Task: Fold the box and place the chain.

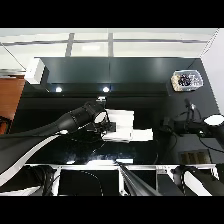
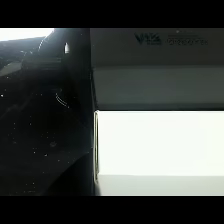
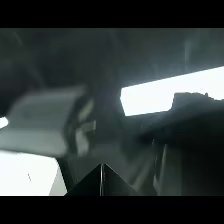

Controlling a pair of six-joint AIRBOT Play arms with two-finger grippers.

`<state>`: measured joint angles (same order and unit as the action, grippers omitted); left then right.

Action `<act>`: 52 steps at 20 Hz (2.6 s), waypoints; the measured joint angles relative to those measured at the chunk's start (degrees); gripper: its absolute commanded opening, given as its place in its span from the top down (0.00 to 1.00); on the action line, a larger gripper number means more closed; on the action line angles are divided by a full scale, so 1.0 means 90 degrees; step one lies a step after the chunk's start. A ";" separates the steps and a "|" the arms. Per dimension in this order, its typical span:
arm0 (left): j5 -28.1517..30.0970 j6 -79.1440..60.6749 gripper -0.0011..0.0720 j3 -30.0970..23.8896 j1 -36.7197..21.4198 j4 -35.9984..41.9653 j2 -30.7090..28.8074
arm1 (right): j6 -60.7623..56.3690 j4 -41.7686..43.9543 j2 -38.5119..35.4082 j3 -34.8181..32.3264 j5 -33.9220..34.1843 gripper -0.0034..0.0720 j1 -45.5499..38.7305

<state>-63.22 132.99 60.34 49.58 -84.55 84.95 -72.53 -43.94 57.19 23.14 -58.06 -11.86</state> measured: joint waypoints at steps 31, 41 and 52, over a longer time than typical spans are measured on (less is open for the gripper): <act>0.0010 0.0005 0.95 0.0000 0.0000 -0.0024 0.0000 | -0.0029 0.1027 0.1178 0.1433 0.0277 0.17 0.3660; 0.0032 0.0005 0.95 0.0000 0.0000 -0.0019 0.0000 | -0.3453 -0.1596 0.1234 0.2025 0.1052 0.32 0.5085; 0.0017 0.0002 0.95 0.0000 0.0000 -0.0015 0.0000 | -0.5933 -0.3694 0.2142 0.3179 -0.0126 0.41 0.6130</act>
<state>-63.07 133.01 60.34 49.58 -84.68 84.95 -125.93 -77.19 76.47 51.75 -59.20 43.31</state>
